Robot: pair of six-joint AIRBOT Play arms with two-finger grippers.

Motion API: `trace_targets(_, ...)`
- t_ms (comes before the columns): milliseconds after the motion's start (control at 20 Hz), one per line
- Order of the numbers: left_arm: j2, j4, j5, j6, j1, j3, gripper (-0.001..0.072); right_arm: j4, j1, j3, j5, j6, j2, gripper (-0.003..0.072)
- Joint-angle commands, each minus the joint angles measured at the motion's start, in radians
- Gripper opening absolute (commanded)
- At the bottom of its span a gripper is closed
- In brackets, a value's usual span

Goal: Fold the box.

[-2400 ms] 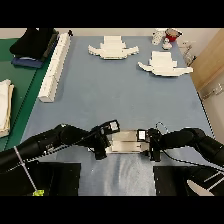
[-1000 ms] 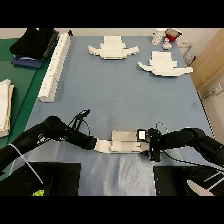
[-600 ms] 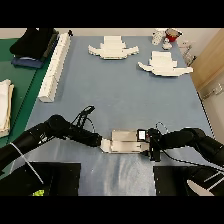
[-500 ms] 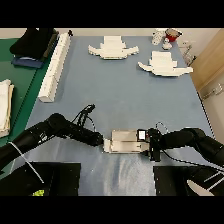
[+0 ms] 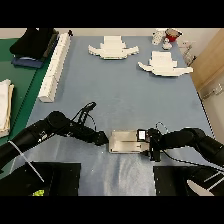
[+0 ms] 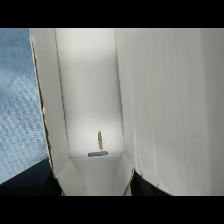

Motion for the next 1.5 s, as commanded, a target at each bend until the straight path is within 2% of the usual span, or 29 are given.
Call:
trace_targets(0,0.0,-0.013,-0.002,0.0,0.002,0.002,0.0463,0.0,0.001,0.0,0.0,0.0,0.001,0.0487)
trace_targets(450,-0.002,-0.13,0.013,0.0,-0.002,0.002,0.0464,0.0,0.001,0.0,0.0,0.0,0.001,0.0487)
trace_targets(550,-0.002,-0.106,0.05,-0.04,-0.045,0.008,0.0463,0.0,0.001,0.0,0.0,0.0,0.001,0.0487)
trace_targets(650,-0.002,-0.013,0.121,-0.18,-0.131,0.024,0.0463,0.0,0.0,0.0,0.0,0.0,0.001,0.0487)
trace_targets(800,-0.002,0.237,0.187,-0.488,-0.251,0.076,0.0463,0.0,0.001,0.0,0.0,0.0,0.001,0.0488)
trace_targets(900,-0.003,0.378,0.186,-0.678,-0.314,0.111,0.0463,0.0,0.001,0.0,0.0,0.0,0.001,0.0487)
trace_targets(1100,-0.039,0.527,0.183,-0.958,-0.423,0.173,0.0463,0.0,0.001,0.0,0.0,0.0,0.001,0.0487)
trace_targets(1200,-0.088,0.6,0.158,-1.086,-0.477,0.209,0.0463,0.0,0.0,0.0,0.0,0.0,0.001,0.0487)
trace_targets(1450,-0.213,0.855,-0.002,-1.38,-0.589,0.349,0.0463,0.0,0.001,0.0,0.0,0.0,0.001,0.0487)
